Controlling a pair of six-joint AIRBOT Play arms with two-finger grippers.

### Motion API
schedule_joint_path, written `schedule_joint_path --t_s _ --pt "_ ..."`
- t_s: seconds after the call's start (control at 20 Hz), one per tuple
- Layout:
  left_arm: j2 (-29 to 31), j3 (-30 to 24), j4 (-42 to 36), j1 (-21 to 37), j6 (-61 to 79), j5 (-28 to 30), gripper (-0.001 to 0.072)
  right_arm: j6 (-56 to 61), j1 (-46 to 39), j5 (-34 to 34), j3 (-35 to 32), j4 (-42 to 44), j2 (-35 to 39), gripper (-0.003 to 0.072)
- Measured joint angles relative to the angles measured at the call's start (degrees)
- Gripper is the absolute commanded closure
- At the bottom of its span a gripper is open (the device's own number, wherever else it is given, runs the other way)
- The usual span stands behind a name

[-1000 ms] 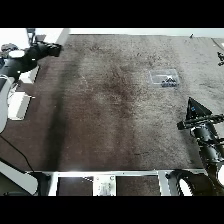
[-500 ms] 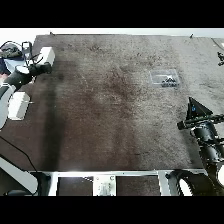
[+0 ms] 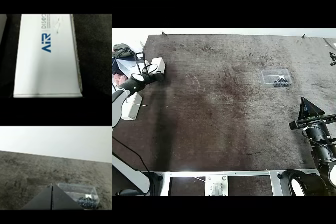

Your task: Fold the box and place the chain.

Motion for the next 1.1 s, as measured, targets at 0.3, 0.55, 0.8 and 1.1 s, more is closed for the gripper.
schedule_joint_path --t_s 0.3,0.55,0.8,1.1 --pt "-0.3 -0.5 2.1 0.1 -0.1 -0.4 0.0702 0.0 0.0 -0.4 0.0 0.0 0.0 0.0676" --pt "-0.4 -1.8 3.8 0.1 -0.2 -0.9 0.0591 0.0 0.0 -0.5 0.0 0.0 0.0 0.0676" --pt "-0.3 -2.2 4.3 0.1 -0.2 -1.0 0.0142 0.0 0.0 -0.5 0.0 0.0 0.0 0.0676" --pt "0.3 -0.5 4.1 0.1 -0.9 -2.4 -0.0011 0.0 0.0 -0.8 0.0 0.0 0.0 0.0676"
